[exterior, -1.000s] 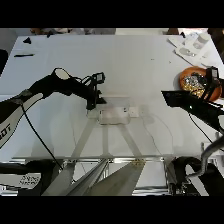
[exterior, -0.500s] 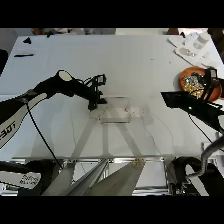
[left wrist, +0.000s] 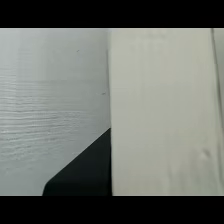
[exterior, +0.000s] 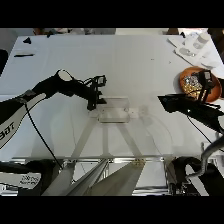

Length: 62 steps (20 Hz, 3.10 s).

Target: Fold the box and place the chain.

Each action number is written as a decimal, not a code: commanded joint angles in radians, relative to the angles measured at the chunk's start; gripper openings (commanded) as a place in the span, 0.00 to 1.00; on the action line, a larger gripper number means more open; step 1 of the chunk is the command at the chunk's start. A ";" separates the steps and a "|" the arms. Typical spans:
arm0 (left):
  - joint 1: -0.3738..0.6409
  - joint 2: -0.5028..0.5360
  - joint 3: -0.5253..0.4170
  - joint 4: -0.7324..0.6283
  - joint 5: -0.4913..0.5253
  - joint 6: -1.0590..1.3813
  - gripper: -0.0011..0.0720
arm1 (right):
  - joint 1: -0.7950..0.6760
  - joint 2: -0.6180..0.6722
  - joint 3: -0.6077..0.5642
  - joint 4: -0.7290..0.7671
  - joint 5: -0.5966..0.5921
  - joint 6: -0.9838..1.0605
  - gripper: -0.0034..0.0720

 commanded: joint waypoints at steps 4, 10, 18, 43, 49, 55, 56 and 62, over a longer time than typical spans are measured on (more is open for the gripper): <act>-0.001 0.018 0.001 -0.031 0.003 0.077 0.03 | 0.000 0.001 0.001 0.001 0.015 -0.021 0.65; -0.001 0.018 0.001 -0.026 0.004 0.077 0.02 | 0.000 0.001 0.001 0.001 0.016 -0.021 0.65; -0.001 0.017 0.001 0.030 0.003 0.076 0.02 | 0.000 0.001 0.001 -0.001 0.016 -0.021 0.65; -0.001 0.018 0.001 0.030 0.003 0.076 0.03 | 0.001 0.012 0.008 0.246 0.648 -0.674 0.95; -0.001 0.018 0.001 0.030 0.003 0.076 0.03 | 0.056 0.010 -0.011 0.003 0.523 -0.770 0.95; -0.001 0.018 0.001 0.030 0.002 0.076 0.03 | 0.409 -0.058 -0.042 -0.046 0.193 -0.770 0.95; -0.001 0.018 0.001 0.030 0.003 0.076 0.03 | 0.423 -0.091 -0.043 -0.053 0.164 -0.783 0.95; -0.001 0.018 0.001 0.030 0.002 0.076 0.03 | 0.423 -0.353 -0.042 0.179 -0.045 -1.031 0.95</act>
